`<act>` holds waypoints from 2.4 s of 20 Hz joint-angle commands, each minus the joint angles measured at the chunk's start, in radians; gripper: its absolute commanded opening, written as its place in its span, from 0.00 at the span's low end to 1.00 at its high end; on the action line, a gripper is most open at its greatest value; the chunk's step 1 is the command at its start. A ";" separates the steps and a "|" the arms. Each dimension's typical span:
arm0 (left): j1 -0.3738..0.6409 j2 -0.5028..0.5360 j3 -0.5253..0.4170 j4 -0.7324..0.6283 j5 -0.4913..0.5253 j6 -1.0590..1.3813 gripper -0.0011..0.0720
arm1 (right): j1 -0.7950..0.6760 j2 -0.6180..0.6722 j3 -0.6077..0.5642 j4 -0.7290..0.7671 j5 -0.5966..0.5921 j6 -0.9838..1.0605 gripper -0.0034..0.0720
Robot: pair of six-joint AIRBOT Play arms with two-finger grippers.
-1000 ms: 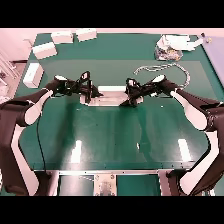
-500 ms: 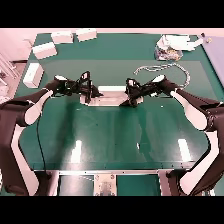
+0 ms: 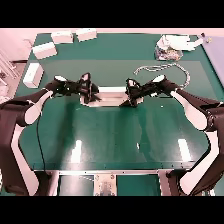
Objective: Fold the box and place the chain.
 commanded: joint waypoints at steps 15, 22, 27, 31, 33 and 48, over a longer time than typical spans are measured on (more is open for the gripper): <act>0.047 0.044 0.016 -0.043 -0.095 -0.013 0.67 | 0.000 0.000 0.000 0.004 -0.003 0.000 0.81; 0.108 0.044 0.066 -0.047 -0.235 -0.087 0.67 | 0.000 0.000 0.000 0.004 -0.003 0.000 0.81; 0.179 0.044 0.103 -0.050 -0.399 -0.154 0.26 | 0.000 0.000 0.000 0.004 -0.003 0.000 0.81; 0.188 0.044 0.104 -0.069 -0.532 -0.154 0.04 | 0.000 0.000 0.000 0.005 -0.003 0.000 0.82; 0.177 0.044 0.104 -0.100 -0.511 -0.218 0.04 | 0.000 0.000 0.000 0.005 -0.003 0.000 0.81; 0.118 0.471 -0.249 -0.028 -0.093 -0.174 0.03 | 0.000 0.000 0.000 0.005 -0.003 0.000 0.81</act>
